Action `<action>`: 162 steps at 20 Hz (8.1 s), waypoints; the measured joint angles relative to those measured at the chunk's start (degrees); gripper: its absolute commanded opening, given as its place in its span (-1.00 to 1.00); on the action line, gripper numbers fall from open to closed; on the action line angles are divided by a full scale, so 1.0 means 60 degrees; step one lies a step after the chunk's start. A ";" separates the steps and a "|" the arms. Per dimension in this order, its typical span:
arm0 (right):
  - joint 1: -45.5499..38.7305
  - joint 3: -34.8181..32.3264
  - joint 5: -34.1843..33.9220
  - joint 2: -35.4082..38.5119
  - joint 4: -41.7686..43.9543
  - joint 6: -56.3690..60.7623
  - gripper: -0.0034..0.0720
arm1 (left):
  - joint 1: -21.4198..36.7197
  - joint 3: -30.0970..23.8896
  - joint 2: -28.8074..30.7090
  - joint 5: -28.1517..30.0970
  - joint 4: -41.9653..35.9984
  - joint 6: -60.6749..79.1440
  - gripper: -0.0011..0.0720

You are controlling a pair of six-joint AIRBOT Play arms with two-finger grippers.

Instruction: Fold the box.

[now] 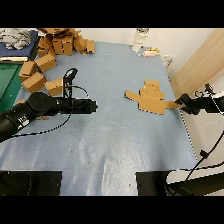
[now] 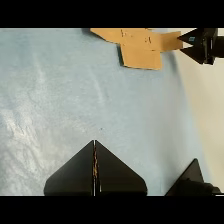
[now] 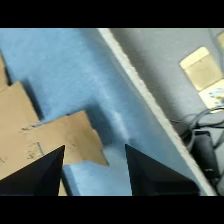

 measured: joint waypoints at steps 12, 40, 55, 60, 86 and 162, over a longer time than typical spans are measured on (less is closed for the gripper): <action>0.0586 0.0069 -0.0015 -0.0623 0.1468 -0.1330 -0.07 | 0.0000 0.0000 -0.0517 -0.0612 -0.0029 -0.0517 -0.94; 0.7213 -0.6291 -0.2029 0.6175 0.1406 -0.0113 -0.90 | 0.5031 0.0153 -0.3592 -0.6790 -0.2830 0.3843 0.51; 1.0298 -0.9209 -0.6426 0.7224 0.2484 -0.0758 -0.90 | 0.4659 0.0991 -0.5155 -0.6721 -0.4758 0.5078 0.51; 1.0961 -0.9373 -0.7045 0.7187 0.2415 -0.0801 -0.90 | 0.4320 0.1045 -0.5286 -0.6135 -0.4779 0.5093 0.51; 1.2837 -0.9413 -0.8732 0.7169 0.1993 -0.0914 -0.90 | 0.4062 0.1537 -0.5515 -0.4907 -0.3388 0.4623 0.51; 0.9595 -0.8717 -0.5140 0.9770 0.3133 0.0382 -0.90 | 0.1647 -0.0171 -0.3548 -0.5074 -0.5781 1.5584 -0.94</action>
